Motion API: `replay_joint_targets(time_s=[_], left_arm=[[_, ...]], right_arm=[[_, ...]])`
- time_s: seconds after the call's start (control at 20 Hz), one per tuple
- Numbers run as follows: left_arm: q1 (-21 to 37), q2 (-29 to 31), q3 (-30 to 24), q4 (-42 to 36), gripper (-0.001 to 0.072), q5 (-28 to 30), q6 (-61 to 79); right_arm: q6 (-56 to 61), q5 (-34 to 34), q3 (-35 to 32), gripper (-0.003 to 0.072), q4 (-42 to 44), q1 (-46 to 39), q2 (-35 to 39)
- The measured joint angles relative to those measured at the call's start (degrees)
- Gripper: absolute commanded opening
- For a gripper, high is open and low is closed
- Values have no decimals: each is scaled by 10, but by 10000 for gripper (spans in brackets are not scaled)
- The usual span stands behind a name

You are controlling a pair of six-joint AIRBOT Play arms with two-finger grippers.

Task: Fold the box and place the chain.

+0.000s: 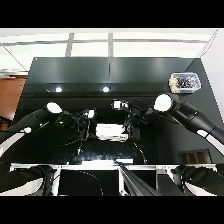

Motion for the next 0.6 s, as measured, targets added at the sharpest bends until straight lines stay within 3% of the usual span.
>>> replay_joint_targets(time_s=[0.6], left_arm=[[0,0,0,0,372,0,-1]], right_arm=[[21,-13,0,238,0,0,0]])
